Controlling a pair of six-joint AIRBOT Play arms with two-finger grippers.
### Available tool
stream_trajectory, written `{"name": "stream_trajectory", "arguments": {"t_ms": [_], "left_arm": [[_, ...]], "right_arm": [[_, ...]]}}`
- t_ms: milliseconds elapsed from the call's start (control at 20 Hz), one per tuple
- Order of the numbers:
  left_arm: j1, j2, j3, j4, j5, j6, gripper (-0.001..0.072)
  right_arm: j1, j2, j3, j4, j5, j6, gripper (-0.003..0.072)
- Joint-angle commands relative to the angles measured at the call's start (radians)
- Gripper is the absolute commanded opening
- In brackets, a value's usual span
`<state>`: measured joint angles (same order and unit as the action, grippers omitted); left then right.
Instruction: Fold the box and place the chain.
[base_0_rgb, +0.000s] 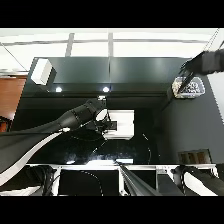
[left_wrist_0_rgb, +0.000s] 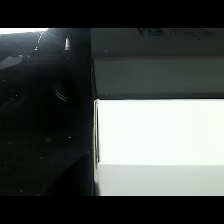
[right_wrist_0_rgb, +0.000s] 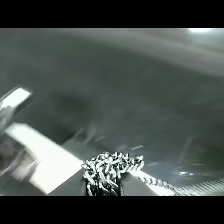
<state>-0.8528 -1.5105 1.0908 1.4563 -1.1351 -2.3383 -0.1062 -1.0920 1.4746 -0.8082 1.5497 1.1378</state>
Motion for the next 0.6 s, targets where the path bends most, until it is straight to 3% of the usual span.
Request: {"name": "stream_trajectory", "arguments": {"t_ms": [0, 200, 550], "left_arm": [[0.000, 0.000, 0.001, 0.001, 0.000, 0.000, 0.0028], [0.000, 0.000, 0.001, 0.001, 0.000, 0.000, 0.0028], [0.000, 0.000, 0.001, 0.001, 0.000, 0.000, 0.0028]], "right_arm": [[0.122, 0.027, -0.104, 0.117, 0.077, -0.063, 0.0012], [0.280, 0.027, -0.241, 0.124, 0.016, -0.069, 0.0012], [0.469, 0.024, -0.459, 0.154, -0.283, -0.052, 0.0011]]}}
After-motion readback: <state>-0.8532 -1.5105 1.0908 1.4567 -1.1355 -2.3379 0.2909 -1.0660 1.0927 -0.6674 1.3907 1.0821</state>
